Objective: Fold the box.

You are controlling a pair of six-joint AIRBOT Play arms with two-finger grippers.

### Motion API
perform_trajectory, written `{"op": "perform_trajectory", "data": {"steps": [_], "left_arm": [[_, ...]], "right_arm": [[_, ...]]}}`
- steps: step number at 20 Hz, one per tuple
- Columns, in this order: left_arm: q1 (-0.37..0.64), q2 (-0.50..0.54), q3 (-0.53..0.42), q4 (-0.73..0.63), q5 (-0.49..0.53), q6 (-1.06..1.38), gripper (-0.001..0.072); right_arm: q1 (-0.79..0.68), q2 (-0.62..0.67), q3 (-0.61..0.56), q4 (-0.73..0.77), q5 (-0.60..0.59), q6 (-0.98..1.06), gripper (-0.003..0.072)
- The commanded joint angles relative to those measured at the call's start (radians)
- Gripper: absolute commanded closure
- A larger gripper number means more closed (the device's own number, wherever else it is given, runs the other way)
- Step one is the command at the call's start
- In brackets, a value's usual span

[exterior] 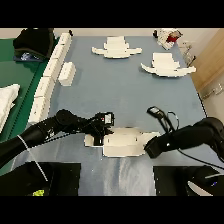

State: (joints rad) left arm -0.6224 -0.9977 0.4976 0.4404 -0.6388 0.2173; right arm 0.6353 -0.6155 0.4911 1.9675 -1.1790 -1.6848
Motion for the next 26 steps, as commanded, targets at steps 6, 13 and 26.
{"op": "perform_trajectory", "data": {"steps": [6, 13, 26], "left_arm": [[0.000, 0.000, 0.001, 0.001, 0.000, 0.000, 0.0695], [0.000, 0.000, 0.001, 0.001, 0.000, 0.000, 0.0696], [0.000, 0.000, 0.001, 0.001, 0.000, 0.000, 0.0696]], "right_arm": [[0.527, -0.110, -0.047, -0.391, 0.278, -0.014, -0.0034], [0.531, -0.269, -0.046, -0.669, 0.341, 0.194, -0.0026], [0.529, -0.138, -0.029, -0.801, 0.259, 0.429, -0.0034]]}}
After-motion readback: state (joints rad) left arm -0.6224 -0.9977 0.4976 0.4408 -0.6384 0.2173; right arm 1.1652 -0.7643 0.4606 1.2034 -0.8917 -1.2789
